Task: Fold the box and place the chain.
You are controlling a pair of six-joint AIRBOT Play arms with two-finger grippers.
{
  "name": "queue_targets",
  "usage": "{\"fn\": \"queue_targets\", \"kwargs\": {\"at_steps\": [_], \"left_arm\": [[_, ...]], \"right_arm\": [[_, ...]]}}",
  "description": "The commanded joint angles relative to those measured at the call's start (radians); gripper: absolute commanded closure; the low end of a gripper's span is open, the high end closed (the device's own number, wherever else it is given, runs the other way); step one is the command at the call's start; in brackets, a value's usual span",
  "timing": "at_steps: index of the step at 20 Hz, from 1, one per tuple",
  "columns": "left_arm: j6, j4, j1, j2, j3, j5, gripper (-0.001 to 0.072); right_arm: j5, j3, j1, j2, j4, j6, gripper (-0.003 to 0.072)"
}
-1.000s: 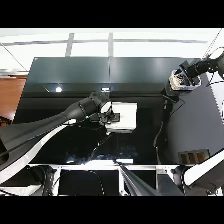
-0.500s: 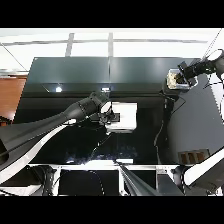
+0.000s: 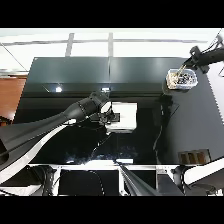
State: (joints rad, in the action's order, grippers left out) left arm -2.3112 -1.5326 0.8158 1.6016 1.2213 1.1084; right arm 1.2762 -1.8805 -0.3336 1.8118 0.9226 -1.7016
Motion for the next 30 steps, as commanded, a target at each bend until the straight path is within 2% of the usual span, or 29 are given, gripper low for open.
{"fn": "queue_targets", "kwargs": {"at_steps": [1,7,11,15,18,20,25,30], "left_arm": [[0.000,0.000,0.000,0.000,0.000,0.000,0.0677],[0.000,0.000,0.000,0.000,0.000,0.001,0.0678],[0.000,-0.001,0.000,0.000,0.000,0.000,0.0677],[0.000,0.000,0.000,0.000,0.000,0.000,0.0677],[0.000,-0.002,0.000,0.000,0.000,0.000,0.0677],[0.000,-0.001,0.000,0.000,0.000,0.000,0.0677],[0.000,-0.001,0.000,0.000,0.000,0.001,0.0678],[0.000,0.000,0.000,0.000,0.000,0.000,0.0677]], "right_arm": [[-0.014,-0.009,-0.010,-0.139,-0.057,0.126,0.0665],[-0.092,-0.011,-0.016,-0.426,-0.108,0.212,0.0665],[0.035,-0.010,-0.001,-0.557,-0.152,0.293,0.0665],[0.063,0.031,0.006,-0.685,-0.179,0.309,0.0664],[0.081,0.206,0.065,-0.790,-0.270,0.350,0.0664],[0.132,0.327,0.139,-0.837,-0.267,0.369,0.0664],[0.261,0.623,0.305,-0.866,-0.271,0.399,0.0664],[0.163,0.861,0.420,-0.866,-0.310,0.411,0.0664]]}}
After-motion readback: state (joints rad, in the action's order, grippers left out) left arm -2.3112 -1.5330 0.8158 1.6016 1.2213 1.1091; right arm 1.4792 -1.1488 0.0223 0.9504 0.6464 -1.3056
